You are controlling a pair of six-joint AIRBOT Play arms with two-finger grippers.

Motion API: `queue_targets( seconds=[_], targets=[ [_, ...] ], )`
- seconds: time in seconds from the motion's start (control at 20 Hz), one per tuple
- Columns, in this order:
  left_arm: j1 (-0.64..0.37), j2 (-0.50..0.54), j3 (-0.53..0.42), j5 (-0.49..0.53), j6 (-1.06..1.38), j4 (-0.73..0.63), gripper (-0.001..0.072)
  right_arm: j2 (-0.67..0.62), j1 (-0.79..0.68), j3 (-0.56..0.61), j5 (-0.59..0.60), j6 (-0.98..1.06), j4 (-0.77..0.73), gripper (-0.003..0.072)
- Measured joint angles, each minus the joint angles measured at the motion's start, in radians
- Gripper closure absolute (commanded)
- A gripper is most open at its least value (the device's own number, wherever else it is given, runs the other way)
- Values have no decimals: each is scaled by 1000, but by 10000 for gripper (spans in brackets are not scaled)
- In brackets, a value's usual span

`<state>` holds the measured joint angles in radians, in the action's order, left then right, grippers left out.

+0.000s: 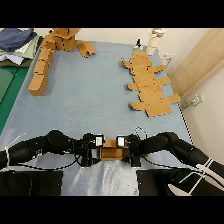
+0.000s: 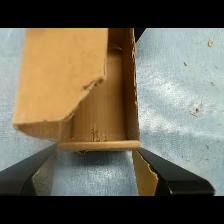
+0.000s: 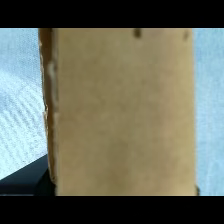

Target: Fold the box.

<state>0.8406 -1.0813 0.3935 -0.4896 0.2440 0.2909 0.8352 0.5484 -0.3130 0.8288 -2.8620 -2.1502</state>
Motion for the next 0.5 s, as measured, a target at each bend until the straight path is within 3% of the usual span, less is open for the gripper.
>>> queue_targets(
  seconds=[0.5],
  targets=[
    [56,-59,42,47,10,3,13,0,0,0,0,0,0,179]
  ],
)
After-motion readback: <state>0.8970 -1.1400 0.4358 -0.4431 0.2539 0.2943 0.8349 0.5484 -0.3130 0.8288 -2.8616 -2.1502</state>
